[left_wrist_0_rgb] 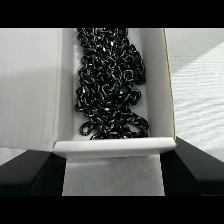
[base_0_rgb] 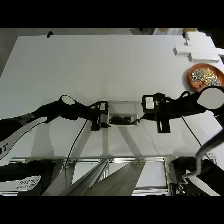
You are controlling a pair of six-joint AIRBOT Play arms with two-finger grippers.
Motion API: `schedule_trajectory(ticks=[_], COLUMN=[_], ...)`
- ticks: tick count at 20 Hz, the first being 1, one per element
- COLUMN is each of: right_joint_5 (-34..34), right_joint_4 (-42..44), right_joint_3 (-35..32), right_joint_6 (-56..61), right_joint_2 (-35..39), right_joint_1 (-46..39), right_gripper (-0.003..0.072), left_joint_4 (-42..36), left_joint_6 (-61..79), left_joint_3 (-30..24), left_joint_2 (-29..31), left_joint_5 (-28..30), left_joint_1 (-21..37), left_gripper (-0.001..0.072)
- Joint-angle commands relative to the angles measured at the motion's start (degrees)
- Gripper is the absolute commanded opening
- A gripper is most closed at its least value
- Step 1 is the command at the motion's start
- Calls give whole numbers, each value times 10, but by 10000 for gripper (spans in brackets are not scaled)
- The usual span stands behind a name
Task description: Fold the box and place the chain.
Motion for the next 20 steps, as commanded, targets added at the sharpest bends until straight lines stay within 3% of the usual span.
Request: schedule_trajectory(ticks=[1, 5, 14, 17, 20], right_joint_5=[-71, -202, -206, -199, -151], right_joint_4=[76, 78, 51, 7, -45], right_joint_3=[1, 1, 1, 12, 54], right_joint_6=[41, 92, 99, 100, 113], right_joint_2=[15, 5, -109, -107, -90], right_joint_1=[72, 118, 134, 128, 85], right_gripper=[19, 19, 23, 237, 237], left_joint_4=[0, 0, 0, 0, 0], left_joint_6=[0, 0, 0, 0, 0], left_joint_3=[0, 0, 0, 0, 0], left_joint_2=[0, 0, 0, 0, 0], left_joint_5=[0, 0, 0, 0, 0], left_joint_1=[0, 0, 0, 0, 0], left_gripper=[256, 256, 256, 256, 256])
